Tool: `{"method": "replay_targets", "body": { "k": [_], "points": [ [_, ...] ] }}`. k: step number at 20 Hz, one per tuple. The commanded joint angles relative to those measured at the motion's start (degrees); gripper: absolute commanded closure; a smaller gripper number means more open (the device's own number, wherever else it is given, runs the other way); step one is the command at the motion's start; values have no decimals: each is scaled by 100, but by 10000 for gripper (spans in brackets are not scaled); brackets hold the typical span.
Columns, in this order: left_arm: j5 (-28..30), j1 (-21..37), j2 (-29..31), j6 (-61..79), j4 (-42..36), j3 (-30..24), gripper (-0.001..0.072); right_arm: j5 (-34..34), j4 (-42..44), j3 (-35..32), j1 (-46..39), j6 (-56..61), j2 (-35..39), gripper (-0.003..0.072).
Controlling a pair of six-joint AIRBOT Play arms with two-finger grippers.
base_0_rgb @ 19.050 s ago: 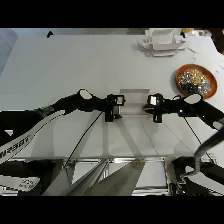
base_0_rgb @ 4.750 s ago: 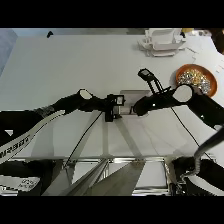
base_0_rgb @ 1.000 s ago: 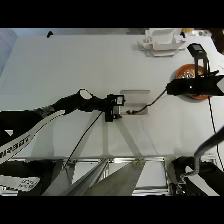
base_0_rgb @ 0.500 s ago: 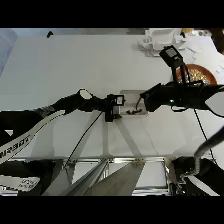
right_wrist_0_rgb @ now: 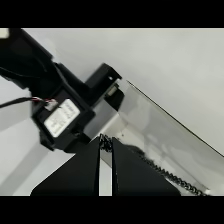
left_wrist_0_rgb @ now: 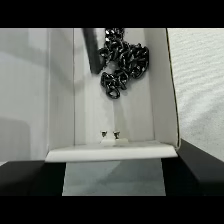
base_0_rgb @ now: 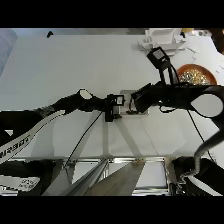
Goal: Fold the box and place the chain.
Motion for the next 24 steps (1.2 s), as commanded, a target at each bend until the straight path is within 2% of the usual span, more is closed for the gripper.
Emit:
{"method": "replay_targets", "body": {
  "k": [1,7,9,10,11,13,15,19,24],
  "points": [
    [0,-2,4,0,0,-2,627,-4,-210,-129,20,2,-476,665],
    [0,-2,4,0,0,-2,627,-42,-210,-516,20,2,-1198,647],
    [0,-2,4,2,0,-2,627,-87,-210,-518,20,2,-1252,504],
    [0,-2,4,2,0,-2,627,-125,-208,-516,20,2,-1239,389],
    [-2,-2,4,2,0,-2,627,-127,-225,-511,15,0,-1202,362],
    [2,-2,4,0,0,-2,627,-74,-332,-448,-37,-2,-994,365],
    [0,-2,4,0,0,-2,627,105,-577,-214,-234,-2,-673,465],
    [0,-2,4,0,0,-2,627,415,-758,168,-1290,9,-264,464],
    [0,-2,4,2,0,-4,627,431,-815,127,-2767,610,-680,464]
  ]
}}
